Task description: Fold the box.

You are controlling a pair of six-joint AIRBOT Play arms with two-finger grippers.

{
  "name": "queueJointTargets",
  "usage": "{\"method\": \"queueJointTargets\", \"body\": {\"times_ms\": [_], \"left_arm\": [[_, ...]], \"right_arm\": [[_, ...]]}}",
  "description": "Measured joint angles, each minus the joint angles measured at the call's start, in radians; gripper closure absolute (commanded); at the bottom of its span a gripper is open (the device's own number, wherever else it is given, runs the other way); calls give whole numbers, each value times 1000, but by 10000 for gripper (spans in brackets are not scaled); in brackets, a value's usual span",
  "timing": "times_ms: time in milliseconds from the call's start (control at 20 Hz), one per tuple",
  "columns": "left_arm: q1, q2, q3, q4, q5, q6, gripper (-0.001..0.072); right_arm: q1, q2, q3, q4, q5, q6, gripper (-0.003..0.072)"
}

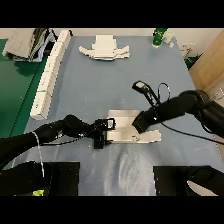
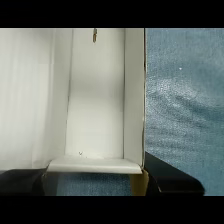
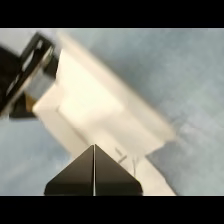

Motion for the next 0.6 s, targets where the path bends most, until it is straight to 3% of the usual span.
{"method": "queueJointTargets", "body": {"times_ms": [100,150,250,600], "left_arm": [[0,0,0,0,0,0,317],[0,0,0,0,0,0,316],[0,0,0,0,1,0,316],[0,0,0,-1,1,-1,317]], "right_arm": [[9,80,-71,-17,-40,-87,283],[13,110,-107,-35,-53,-129,187],[18,149,-163,-77,-58,-203,134],[27,146,-256,-241,102,-479,137]]}}
